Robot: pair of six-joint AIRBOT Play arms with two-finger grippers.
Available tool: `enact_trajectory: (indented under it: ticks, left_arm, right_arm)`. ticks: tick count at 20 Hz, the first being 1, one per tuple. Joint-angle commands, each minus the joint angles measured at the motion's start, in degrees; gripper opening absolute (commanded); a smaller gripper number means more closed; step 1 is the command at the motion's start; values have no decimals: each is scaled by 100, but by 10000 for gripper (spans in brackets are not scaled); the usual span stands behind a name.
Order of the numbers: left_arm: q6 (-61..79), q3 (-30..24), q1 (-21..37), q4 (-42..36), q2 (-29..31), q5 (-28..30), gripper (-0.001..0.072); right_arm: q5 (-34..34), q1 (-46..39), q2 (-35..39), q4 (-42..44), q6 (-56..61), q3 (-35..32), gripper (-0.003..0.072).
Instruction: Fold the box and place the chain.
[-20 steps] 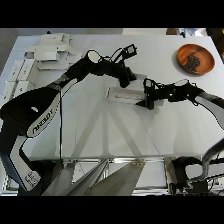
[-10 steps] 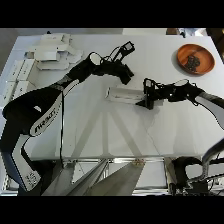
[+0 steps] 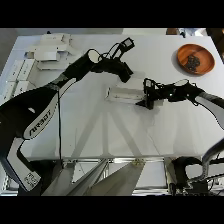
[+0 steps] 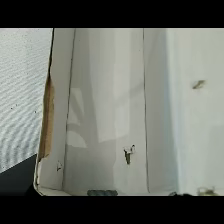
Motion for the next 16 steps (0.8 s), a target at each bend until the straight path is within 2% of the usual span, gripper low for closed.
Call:
enact_trajectory:
  ticks: [1, 5, 10, 12, 13, 14, 15, 16]
  left_arm:
    - [-17, 0, 85, 79, 396, -549, 10]
    - [-17, 0, 365, 151, 824, -1484, 10]
    - [-13, 0, 686, 1449, 1012, -2988, 9]
    - [63, -50, 697, 2083, 997, -3117, 9]
    - [297, -114, 697, 2157, 997, -3123, 9]
    - [619, -208, 697, 2140, 994, -3119, 31]
    - [927, -310, 695, 2120, 994, -3095, 144]
    - [1261, -448, 686, 2100, 994, -3045, 295]
  right_arm:
    - [2, 0, 0, 2, 4, 2, 499]
    - [4, 0, 0, 2, 4, 2, 499]
    - [4, 0, 0, 2, 4, 2, 499]
    - [2, 0, 0, 2, 4, 2, 499]
    - [4, 0, 0, 2, 4, 2, 499]
    - [4, 0, 0, 2, 4, 2, 499]
    - [2, 0, 0, 2, 4, 2, 499]
    - [4, -2, 0, 2, 4, 2, 499]
